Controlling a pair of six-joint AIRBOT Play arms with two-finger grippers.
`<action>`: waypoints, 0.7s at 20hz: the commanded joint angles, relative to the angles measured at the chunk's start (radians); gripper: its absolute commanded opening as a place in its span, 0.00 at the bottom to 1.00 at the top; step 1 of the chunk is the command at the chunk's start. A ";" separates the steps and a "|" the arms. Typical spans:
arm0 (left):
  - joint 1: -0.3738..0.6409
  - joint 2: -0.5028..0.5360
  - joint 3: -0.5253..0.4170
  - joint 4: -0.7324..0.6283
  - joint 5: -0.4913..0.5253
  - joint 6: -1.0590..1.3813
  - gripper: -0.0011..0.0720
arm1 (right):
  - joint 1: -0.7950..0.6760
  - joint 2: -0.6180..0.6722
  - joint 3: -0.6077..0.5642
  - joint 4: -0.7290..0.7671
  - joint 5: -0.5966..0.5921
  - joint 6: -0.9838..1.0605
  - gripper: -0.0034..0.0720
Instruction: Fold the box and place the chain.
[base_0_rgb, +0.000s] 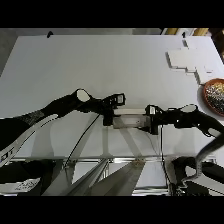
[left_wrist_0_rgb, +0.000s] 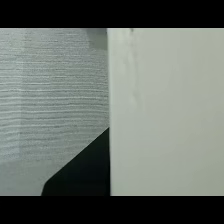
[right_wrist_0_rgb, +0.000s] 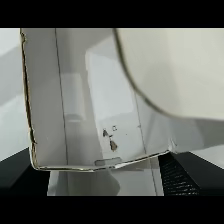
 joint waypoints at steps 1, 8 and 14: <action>0.000 0.000 0.000 0.000 0.000 0.000 0.03 | 0.011 -0.007 0.001 0.006 0.001 -0.010 0.90; 0.000 0.000 0.000 0.000 0.000 0.000 0.03 | 0.011 -0.007 0.000 -0.005 0.000 -0.006 0.75; 0.000 0.000 0.000 0.000 0.000 0.000 0.03 | 0.011 -0.016 0.000 -0.006 0.000 0.019 0.74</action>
